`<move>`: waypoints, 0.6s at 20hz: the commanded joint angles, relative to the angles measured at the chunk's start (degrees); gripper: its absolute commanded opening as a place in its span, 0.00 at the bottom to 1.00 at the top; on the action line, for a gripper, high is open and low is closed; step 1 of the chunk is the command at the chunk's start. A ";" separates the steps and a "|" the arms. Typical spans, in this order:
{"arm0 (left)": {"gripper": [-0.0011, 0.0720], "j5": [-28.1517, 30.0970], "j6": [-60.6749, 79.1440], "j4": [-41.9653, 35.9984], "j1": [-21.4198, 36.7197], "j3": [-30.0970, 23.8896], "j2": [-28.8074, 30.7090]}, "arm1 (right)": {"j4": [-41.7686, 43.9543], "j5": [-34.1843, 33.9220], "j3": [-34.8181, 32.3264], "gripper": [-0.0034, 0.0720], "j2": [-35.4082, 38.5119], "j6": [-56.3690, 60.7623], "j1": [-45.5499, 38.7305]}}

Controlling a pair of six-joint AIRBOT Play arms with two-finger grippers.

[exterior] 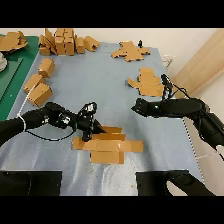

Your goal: Fold the box.

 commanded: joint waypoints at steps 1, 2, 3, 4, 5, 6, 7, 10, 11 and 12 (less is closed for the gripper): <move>0.03 3.08 -0.66 0.72 0.00 0.22 0.28 | -0.02 0.50 -0.02 0.05 -0.17 -0.11 0.22; 0.03 5.11 -0.61 -0.13 0.00 0.55 0.55 | 0.02 0.48 -0.02 0.05 -0.15 -0.35 0.33; 0.03 6.10 -0.15 -0.98 0.00 1.16 0.90 | 0.02 0.48 -0.02 0.05 -0.17 -0.39 0.33; 0.03 5.99 0.09 -1.88 0.00 2.01 1.20 | 0.00 0.52 -0.04 0.05 -0.15 -0.42 0.33; 0.03 5.62 0.39 -2.21 -0.02 2.89 1.49 | 0.00 0.52 -0.11 0.05 -0.17 -0.44 0.33; 0.03 5.92 1.57 -2.71 -0.24 3.50 1.77 | 0.02 0.50 -0.24 0.05 -0.15 -0.42 0.33; 0.03 6.38 3.19 -3.32 -0.35 3.63 1.92 | 0.02 0.50 -0.28 0.05 -0.17 -0.42 0.33; 0.03 6.86 4.59 -3.85 -0.37 3.61 1.14 | 0.02 0.50 -0.28 0.05 -0.17 -0.42 0.33; 0.03 6.99 4.57 -3.87 -0.35 3.52 0.87 | 0.02 0.52 -0.28 0.05 -0.15 -0.42 0.33; 0.03 6.99 4.61 -3.50 -0.37 3.50 0.70 | 0.00 0.52 -0.28 0.05 -0.15 -0.42 0.33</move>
